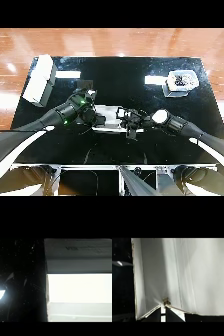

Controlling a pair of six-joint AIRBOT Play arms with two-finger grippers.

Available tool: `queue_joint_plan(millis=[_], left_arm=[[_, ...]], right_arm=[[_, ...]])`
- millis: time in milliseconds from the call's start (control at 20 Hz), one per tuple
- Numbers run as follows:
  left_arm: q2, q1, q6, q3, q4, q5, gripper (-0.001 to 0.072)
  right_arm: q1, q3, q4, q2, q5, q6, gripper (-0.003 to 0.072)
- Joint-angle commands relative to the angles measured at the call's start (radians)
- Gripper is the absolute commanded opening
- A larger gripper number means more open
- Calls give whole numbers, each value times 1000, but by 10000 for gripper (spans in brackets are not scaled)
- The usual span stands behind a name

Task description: Fold the box and place the chain.

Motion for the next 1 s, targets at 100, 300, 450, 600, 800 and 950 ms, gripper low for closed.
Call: queue_joint_plan(millis=[100, 300, 450, 600, 800, 950], left_arm=[[-1, 0, -8, 0, -2, -1, 19], [-1, 0, -7, 0, -13, -1, 19], [-1, 0, -8, 0, -13, 0, 19], [-1, 0, -7, 0, -13, 0, 18], [-1, 0, -7, 0, -16, 0, 19], [-1, 0, -7, 0, -19, 0, 19]], right_arm=[[3, 0, 100, -16, -16, -37, 75], [3, 0, 145, -42, -16, -53, 87], [2, 0, 145, -42, -18, -53, 382], [2, 0, 145, -42, -18, -53, 209], [2, 0, 145, -42, -16, -53, 449], [2, 0, 143, -42, -15, -51, 54]])
